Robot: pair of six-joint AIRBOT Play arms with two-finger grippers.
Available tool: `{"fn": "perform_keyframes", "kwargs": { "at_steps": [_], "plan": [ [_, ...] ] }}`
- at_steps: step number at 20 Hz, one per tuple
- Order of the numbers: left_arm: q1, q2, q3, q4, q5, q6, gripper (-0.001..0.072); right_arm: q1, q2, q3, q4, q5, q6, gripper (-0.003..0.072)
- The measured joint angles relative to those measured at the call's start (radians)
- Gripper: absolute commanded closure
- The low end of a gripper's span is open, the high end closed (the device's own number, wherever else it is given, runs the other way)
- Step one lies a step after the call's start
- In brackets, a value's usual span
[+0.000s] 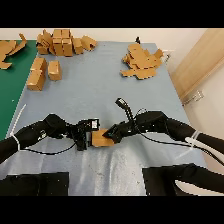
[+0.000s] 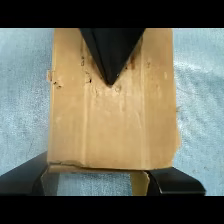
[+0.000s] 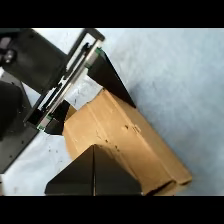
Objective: Fold the box.
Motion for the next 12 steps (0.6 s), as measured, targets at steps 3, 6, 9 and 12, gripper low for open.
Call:
{"fn": "perform_keyframes", "kwargs": {
  "at_steps": [3, 6, 9, 12],
  "plan": [
    [0.0, 0.0, 0.0, 0.0, 0.0, 0.0, 0.0188, 0.037, 0.076, 0.0, -0.029, 0.063, -0.08, 0.0682],
    [0.0, 0.0, 0.0, 0.0, 0.0, 0.0, 0.0188, 0.084, 0.132, 0.0, -0.111, 0.099, -0.121, 0.068],
    [0.0, 0.0, 0.0, 0.0, 0.0, 0.0, 0.0188, 0.129, 0.158, 0.0, -0.262, 0.119, -0.127, 0.0581],
    [0.0, 0.0, 0.0, 0.0, 0.0, 0.0, 0.0188, 0.171, 0.165, 0.0, -0.426, 0.145, -0.132, 0.0581]
  ]
}}
